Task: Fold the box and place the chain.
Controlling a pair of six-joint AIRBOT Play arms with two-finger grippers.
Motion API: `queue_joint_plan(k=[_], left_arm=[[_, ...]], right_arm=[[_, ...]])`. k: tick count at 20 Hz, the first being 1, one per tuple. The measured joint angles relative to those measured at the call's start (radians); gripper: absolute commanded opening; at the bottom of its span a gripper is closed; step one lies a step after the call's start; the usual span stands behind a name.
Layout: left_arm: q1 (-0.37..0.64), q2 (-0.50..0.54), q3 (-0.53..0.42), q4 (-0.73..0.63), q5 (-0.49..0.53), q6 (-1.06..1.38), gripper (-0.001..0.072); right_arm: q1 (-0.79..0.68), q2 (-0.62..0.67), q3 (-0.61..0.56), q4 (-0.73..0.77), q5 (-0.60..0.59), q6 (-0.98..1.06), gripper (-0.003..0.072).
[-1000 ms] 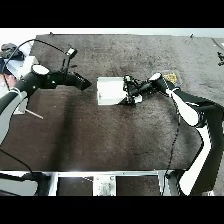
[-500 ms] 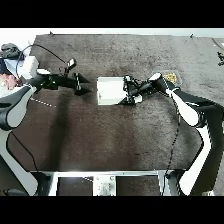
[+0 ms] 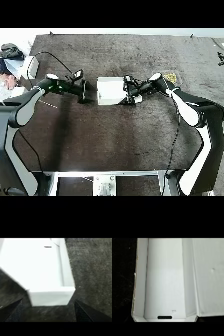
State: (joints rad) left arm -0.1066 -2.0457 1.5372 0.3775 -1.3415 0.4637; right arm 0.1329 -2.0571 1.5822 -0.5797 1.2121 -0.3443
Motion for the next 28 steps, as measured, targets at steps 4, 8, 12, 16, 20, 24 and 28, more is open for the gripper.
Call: queue_joint_plan(k=[4, 8, 12, 16, 20, 24, 28], left_arm=[[-0.023, -0.005, 0.0, 0.006, 0.038, 0.007, 0.0717], [-0.039, -0.013, 0.0, 0.01, 0.068, 0.006, 0.0708], [-0.058, -0.017, 0.001, 0.008, 0.111, 0.006, 0.0708], [-0.079, -0.018, 0.001, 0.011, 0.158, 0.0, 0.0706], [-0.093, -0.018, 0.001, 0.011, 0.175, 0.003, 0.0707], [-0.094, -0.018, 0.001, 0.01, 0.175, 0.011, 0.0707], [-0.095, -0.019, 0.001, 0.01, 0.175, 0.015, 0.0705]], right_arm=[[0.0, 0.0, 0.0, 0.0, 0.0, 0.0, 0.0335], [0.0, 0.0, 0.0, 0.0, 0.0, 0.0, 0.0335], [0.0, 0.0, 0.0, 0.0, -0.002, 0.001, 0.0335], [0.0, 0.0, 0.0, 0.002, -0.006, 0.002, 0.0336], [0.0, 0.0, 0.0, 0.002, -0.005, 0.001, 0.0336], [0.0, 0.0, 0.0, 0.0, -0.002, 0.001, 0.0335], [0.0, 0.0, 0.0, 0.0, -0.001, 0.0, 0.0336]])
